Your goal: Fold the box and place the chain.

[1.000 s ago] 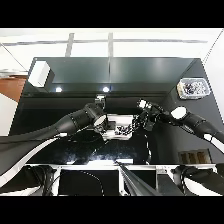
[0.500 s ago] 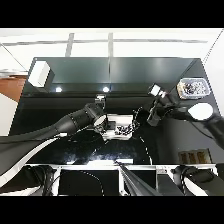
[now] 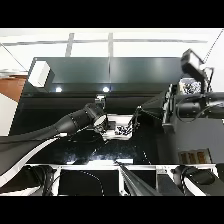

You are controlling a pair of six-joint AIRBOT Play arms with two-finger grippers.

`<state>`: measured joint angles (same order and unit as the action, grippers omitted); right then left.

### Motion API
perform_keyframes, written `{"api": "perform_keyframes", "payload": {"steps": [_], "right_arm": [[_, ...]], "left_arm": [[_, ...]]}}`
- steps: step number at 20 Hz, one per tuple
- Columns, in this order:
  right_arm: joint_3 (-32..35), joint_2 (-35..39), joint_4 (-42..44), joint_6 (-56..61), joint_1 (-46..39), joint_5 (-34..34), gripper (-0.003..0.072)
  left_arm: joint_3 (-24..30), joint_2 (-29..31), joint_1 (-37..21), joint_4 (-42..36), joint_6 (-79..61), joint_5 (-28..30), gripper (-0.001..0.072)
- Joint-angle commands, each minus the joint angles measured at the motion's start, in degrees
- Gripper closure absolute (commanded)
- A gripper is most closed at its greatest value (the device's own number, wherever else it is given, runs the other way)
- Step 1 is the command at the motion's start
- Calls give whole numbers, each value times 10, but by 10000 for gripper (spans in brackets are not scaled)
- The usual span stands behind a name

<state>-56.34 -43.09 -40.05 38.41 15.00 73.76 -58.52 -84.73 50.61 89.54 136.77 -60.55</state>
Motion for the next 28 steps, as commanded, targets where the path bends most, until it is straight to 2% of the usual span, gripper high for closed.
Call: {"api": "perform_keyframes", "payload": {"steps": [1, 7, 12, 22, 28], "right_arm": [[-16, 3, 75, 15, 8, 25, 645], [-14, -32, 54, 15, 60, 5, 644], [-14, -81, 3, 15, 60, -21, 644], [-15, -86, -24, 15, 61, -66, 645], [-78, -85, -41, 20, 61, -31, 645]], "left_arm": [[0, 0, 0, 0, 0, 0, 673], [0, 0, 0, 0, 0, 0, 673], [0, 0, 0, 0, 0, -1, 672], [0, 0, 0, 0, 0, -2, 672], [0, 0, 0, 0, 0, -1, 673]]}}
